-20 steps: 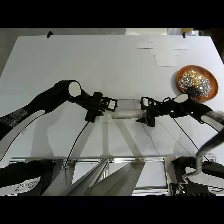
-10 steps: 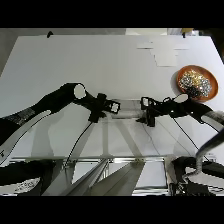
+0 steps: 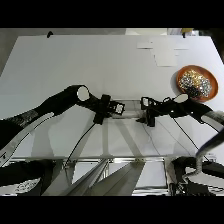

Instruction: Fold the box and place the chain.

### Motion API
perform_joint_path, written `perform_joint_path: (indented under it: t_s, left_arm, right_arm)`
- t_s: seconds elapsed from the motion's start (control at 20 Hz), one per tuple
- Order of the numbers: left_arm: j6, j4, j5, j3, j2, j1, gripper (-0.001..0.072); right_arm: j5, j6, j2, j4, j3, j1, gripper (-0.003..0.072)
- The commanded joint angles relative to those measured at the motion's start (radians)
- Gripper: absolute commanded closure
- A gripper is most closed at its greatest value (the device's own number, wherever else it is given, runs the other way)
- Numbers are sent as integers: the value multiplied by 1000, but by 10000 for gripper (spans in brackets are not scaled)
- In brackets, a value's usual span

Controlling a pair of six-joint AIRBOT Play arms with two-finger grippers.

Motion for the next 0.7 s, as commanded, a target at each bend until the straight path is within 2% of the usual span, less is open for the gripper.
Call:
perform_joint_path:
  t_s: [0.0,0.35,0.4,0.45,0.5,0.55,0.65]
  left_arm:
    - [-2,-31,35,0,-1,-6,658]
    - [-25,-76,70,0,-36,-42,657]
    - [-27,-79,71,0,-37,-47,608]
    - [-27,-79,71,0,-37,-47,506]
    - [-30,-78,71,0,-37,-47,361]
    - [-51,-79,72,0,-37,-47,266]
    - [-77,-78,69,0,-37,-47,243]
  right_arm:
    - [0,0,0,0,0,0,289]
    - [0,0,0,0,0,-1,289]
    - [0,0,0,0,0,0,289]
    - [0,0,0,0,0,0,289]
    - [0,0,0,0,0,0,289]
    - [0,0,0,0,0,0,289]
    - [0,0,0,0,0,0,289]
